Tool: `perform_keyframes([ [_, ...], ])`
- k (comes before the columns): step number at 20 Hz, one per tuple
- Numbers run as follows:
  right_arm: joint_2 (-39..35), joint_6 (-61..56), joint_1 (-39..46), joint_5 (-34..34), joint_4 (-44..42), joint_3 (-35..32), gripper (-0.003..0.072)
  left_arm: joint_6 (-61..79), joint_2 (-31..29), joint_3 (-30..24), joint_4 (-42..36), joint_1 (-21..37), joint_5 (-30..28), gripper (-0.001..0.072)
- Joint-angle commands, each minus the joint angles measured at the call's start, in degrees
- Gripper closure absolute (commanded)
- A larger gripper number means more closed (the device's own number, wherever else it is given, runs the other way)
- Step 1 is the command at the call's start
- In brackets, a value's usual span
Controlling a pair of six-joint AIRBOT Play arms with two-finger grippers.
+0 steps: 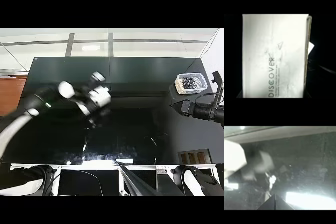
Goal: Fold the box and place the chain.
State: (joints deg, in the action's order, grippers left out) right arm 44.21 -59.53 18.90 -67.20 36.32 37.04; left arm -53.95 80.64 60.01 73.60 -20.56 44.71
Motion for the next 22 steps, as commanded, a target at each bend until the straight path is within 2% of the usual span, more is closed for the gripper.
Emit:
perform_keyframes([
  [1,0.0,0.0,0.0,-0.1,-0.2,0.0,0.0678,-14.8,5.0,8.6,4.2,22.6,2.9,0.0478],
  [3,0.0,0.0,0.0,0.0,-0.7,0.0,0.0679,-18.9,13.4,20.5,3.9,32.4,9.0,0.0478],
  [5,0.0,0.0,0.0,-0.1,-1.1,0.0,0.0678,-20.0,21.7,32.2,3.9,38.0,13.1,0.0478],
  [8,0.0,0.0,-0.1,0.0,-3.5,0.0,0.0678,-20.0,32.6,47.3,4.1,41.2,13.7,0.0477],
  [11,0.0,0.0,-0.1,0.0,-5.1,0.0,0.0678,-17.9,40.0,56.3,3.8,40.8,11.5,0.0476],
  [12,0.0,-0.1,-0.1,0.1,-5.2,0.0,0.0678,-16.0,42.1,58.7,3.9,40.3,11.5,0.0476],
  [15,0.0,-0.3,-0.1,0.5,-5.2,0.0,0.0679,-14.6,44.7,59.1,4.3,38.9,12.2,0.047],
  [16,0.0,-0.3,-0.1,0.5,-5.2,0.0,0.0679,-14.6,44.7,59.1,4.8,38.6,12.7,0.0327],
  [17,0.0,-0.3,-0.1,0.6,-5.2,0.0,0.0678,-14.8,44.1,59.2,5.9,38.1,12.9,0.0],
  [20,0.0,-0.3,-0.1,0.6,-5.2,0.0,0.0678,-15.9,39.0,59.2,11.0,37.1,16.6,0.0007],
  [22,0.0,-0.3,-0.1,0.6,-5.2,0.1,0.0678,-19.1,33.4,59.2,13.4,37.1,21.7,0.001],
])
